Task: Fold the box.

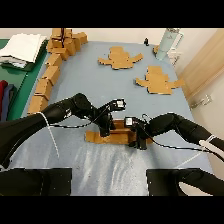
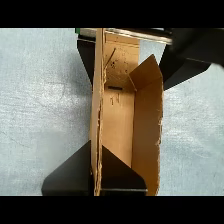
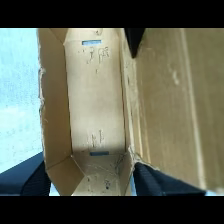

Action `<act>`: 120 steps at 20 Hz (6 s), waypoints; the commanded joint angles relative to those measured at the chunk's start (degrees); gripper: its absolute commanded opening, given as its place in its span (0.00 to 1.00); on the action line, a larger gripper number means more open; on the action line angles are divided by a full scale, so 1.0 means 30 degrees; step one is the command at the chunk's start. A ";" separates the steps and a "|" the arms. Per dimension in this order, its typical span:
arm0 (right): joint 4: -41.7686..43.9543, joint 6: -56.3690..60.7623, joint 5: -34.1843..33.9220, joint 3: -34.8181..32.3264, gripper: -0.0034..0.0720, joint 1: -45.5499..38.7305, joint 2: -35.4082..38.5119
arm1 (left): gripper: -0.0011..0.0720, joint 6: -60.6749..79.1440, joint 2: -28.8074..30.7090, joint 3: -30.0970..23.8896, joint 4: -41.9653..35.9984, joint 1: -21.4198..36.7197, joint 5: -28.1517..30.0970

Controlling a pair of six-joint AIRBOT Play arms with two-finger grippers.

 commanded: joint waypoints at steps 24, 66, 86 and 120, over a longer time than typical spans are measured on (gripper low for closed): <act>-0.0102 0.0153 0.1042 -0.0204 1.00 0.0226 -0.0656 | 0.04 -0.0007 -0.0007 0.0015 -0.0015 0.0007 0.0022; -0.0117 0.0153 0.1144 -0.0284 0.81 0.0233 -0.0656 | 0.64 -0.1290 0.0882 0.0036 0.0051 0.0036 -0.0328; -0.0255 0.0160 0.1129 -0.0262 0.81 0.0226 -0.0634 | 0.03 -1.9817 0.0656 0.0816 -0.0022 0.0211 0.1297; -0.0262 0.0160 0.1129 -0.0255 0.81 0.0226 -0.0634 | 0.94 0.7934 0.4320 -0.7162 -0.4510 0.3344 0.0546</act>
